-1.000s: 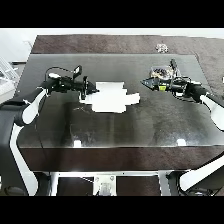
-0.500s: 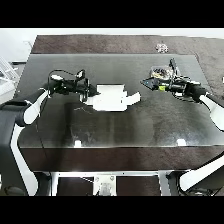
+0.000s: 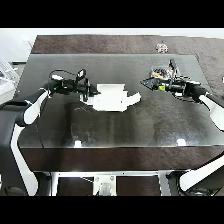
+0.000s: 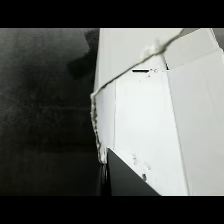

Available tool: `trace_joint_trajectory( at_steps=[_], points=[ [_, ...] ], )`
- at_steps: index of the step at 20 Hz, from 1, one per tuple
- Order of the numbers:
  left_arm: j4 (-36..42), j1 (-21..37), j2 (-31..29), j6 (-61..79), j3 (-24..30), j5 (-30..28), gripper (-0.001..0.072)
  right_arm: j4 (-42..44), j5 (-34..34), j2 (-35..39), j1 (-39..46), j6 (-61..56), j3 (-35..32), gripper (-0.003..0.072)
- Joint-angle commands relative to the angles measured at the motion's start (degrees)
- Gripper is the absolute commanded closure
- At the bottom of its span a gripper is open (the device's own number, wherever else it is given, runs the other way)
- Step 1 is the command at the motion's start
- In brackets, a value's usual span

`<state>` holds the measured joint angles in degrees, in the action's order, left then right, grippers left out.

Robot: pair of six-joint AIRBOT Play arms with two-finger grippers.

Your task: Fold the box and place the chain.

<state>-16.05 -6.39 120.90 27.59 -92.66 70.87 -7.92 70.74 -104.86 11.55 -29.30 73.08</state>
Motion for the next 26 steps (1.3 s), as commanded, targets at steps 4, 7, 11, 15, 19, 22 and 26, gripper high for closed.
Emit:
trace_joint_trajectory(
  at_steps=[4, 7, 11, 15, 19, 22, 26],
  points=[
    [0.0, 0.17, 0.04, -1.64, 0.07, -1.18, 0.0693, 0.0, 0.44, 0.02, -0.04, 1.4, -0.02, 0.0492],
    [1.29, 0.57, 0.02, -0.5, 0.76, -0.7, 0.0693, 0.0, 0.42, 0.02, -0.04, 1.53, -0.02, 0.0492],
    [1.81, 0.72, -0.02, 0.59, 0.87, 1.68, 0.0693, 0.0, 0.24, 0.02, -0.07, 2.29, -0.02, 0.0492],
    [-0.28, 0.68, -0.02, 0.55, 0.87, 2.12, 0.0692, 0.0, 0.2, 0.02, -0.07, 2.45, -0.02, 0.0493],
    [-0.17, 0.7, -0.02, 1.22, 0.85, 2.67, 0.0688, 0.0, 0.24, 0.02, -0.07, 4.44, -0.02, 0.0494],
    [0.24, 0.68, -0.02, 1.2, 0.85, 2.64, 0.0687, 0.0, 0.24, 0.02, -0.04, 4.96, -0.02, 0.0494],
    [1.11, 0.7, -0.02, 1.18, 0.85, 2.58, 0.0687, 1.73, 0.26, 0.02, -0.17, 8.22, -0.02, 0.0531]
  ],
)
